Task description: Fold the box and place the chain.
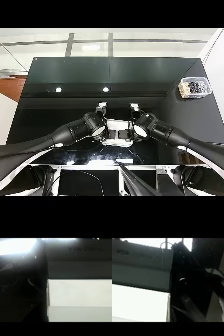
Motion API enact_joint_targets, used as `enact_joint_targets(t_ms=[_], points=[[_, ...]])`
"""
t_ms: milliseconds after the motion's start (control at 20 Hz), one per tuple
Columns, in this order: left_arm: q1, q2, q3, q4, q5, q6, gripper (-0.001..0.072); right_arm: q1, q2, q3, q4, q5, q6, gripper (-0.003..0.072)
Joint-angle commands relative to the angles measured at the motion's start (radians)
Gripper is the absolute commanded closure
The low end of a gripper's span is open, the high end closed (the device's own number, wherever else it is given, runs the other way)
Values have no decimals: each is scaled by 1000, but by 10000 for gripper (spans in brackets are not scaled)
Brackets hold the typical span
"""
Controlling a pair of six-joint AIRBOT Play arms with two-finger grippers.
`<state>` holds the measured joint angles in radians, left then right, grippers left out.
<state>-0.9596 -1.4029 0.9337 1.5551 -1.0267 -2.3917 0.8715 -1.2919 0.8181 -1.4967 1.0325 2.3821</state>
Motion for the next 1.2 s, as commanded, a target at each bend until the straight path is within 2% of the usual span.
enact_joint_targets(t_ms=[0, 100, 500, 650, 700, 950, 1150], points=[[1, 0, 0, 0, 1, 1, 678, 1, -4, 1, 1, 3, 0, 569], [1, 0, 0, 0, 1, 1, 677, 1, -4, 1, 2, 1, -8, 645], [1, 0, 0, 0, 1, 1, 677, 1, -3, 2, 2, -1, -15, 628], [1, 0, 0, 0, 1, 1, 677, 1, -2, 2, 2, 16, -15, 269], [1, 0, 0, 0, 1, 1, 677, 1, 0, 2, 2, 23, -15, 182], [1, 0, 0, 0, 1, 1, 677, 1, 63, 2, 3, 35, -37, 182], [1, 0, 0, 0, 1, 1, 677, -5, 198, 2, 4, 72, -87, 182]])
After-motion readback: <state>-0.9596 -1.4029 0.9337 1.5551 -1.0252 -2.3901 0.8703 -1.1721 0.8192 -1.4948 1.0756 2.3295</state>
